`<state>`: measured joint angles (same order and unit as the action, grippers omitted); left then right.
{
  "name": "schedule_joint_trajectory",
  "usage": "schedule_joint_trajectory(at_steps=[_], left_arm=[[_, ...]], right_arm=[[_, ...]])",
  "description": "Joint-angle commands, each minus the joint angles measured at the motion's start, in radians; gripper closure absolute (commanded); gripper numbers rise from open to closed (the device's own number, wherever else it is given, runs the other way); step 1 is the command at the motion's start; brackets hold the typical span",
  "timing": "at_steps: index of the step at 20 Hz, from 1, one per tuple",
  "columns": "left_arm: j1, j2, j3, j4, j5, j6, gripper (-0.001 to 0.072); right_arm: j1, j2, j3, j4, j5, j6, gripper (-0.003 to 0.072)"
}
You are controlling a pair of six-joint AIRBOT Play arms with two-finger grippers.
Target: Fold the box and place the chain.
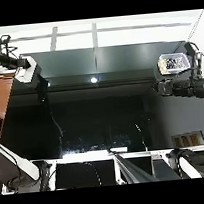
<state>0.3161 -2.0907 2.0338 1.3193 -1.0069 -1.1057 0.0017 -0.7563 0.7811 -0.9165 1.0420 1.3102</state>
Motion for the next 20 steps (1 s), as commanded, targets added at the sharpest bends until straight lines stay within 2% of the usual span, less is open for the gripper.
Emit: schedule_joint_trajectory(at_steps=[1, 2, 4, 5, 7, 9, 11, 12, 14, 16, 18, 20], left_arm=[[0.001, 0.068, 0.035, 0.000, -0.044, -0.099, -0.0001], [-0.002, 0.106, 0.035, 0.000, -0.074, -0.154, 0.0042], [-0.003, 0.187, 0.035, -0.039, -0.190, -0.208, 0.0680], [-0.003, 0.222, 0.024, -0.105, -0.241, -0.208, 0.0680], [-0.020, 0.328, -0.078, -0.195, -0.280, -0.207, 0.0682], [-0.069, 0.488, -0.266, -0.179, -0.234, -0.183, 0.0682], [-0.132, 0.710, -0.561, -0.176, -0.077, -0.148, 0.0682], [-0.167, 0.841, -0.743, -0.176, 0.031, -0.131, 0.0681], [-0.235, 1.088, -1.100, -0.175, 0.227, -0.055, 0.0681], [-0.271, 1.296, -1.414, -0.175, 0.391, -0.009, 0.0681], [-0.266, 1.455, -1.603, -0.175, 0.447, -0.009, 0.0679], [-0.262, 1.566, -1.683, -0.169, 0.457, -0.006, 0.0677]], right_arm=[[0.000, -0.001, 0.000, -0.001, -0.001, 0.002, 0.0672], [0.000, -0.001, 0.000, -0.004, -0.010, 0.000, 0.0672], [0.000, -0.001, 0.000, -0.005, -0.056, -0.016, 0.0672], [0.000, -0.001, 0.000, -0.009, -0.084, -0.021, 0.0672], [0.000, -0.001, 0.000, -0.045, -0.104, -0.027, 0.0672], [0.000, -0.001, -0.002, -0.117, -0.104, -0.027, 0.0672], [0.000, -0.001, -0.022, -0.178, -0.135, -0.028, 0.0672], [0.000, -0.001, -0.047, -0.185, -0.174, -0.054, 0.0672], [0.023, -0.001, -0.116, -0.178, -0.280, -0.152, 0.0673], [0.059, -0.001, -0.191, -0.180, -0.421, -0.171, 0.0673], [0.062, -0.001, -0.232, -0.192, -0.498, -0.171, 0.0672], [0.061, -0.001, -0.234, -0.222, -0.481, -0.172, 0.0671]])
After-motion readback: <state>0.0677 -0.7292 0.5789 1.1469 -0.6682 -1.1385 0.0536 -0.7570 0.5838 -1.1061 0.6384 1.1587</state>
